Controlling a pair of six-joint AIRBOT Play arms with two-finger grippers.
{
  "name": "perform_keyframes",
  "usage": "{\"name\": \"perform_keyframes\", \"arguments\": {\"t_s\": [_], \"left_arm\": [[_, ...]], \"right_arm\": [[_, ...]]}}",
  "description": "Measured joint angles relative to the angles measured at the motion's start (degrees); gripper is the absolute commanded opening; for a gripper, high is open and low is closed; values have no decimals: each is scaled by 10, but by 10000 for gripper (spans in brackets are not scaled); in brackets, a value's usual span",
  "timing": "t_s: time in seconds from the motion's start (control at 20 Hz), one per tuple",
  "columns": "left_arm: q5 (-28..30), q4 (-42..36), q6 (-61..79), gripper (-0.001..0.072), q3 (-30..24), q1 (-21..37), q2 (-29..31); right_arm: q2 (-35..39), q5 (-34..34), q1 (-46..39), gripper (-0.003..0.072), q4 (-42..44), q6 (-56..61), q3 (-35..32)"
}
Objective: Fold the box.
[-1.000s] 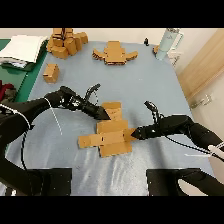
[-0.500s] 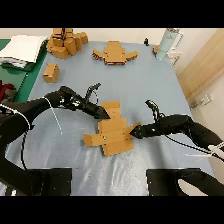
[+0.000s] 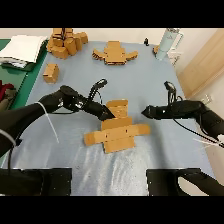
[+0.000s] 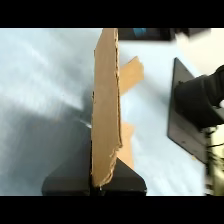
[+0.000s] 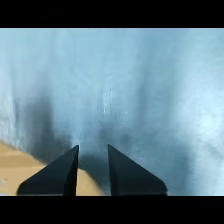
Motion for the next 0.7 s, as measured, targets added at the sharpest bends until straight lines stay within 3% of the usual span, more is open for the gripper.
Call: {"name": "perform_keyframes", "arguments": {"t_s": [0.3, 0.7], "left_arm": [[110, -95, 243, 10, -103, -52, 80], [141, -103, 358, 11, -137, -85, 93]], "right_arm": [[0, 6, -9, 276, 26, 25, 19], [0, 19, 9, 275, 39, 30, 22]]}}
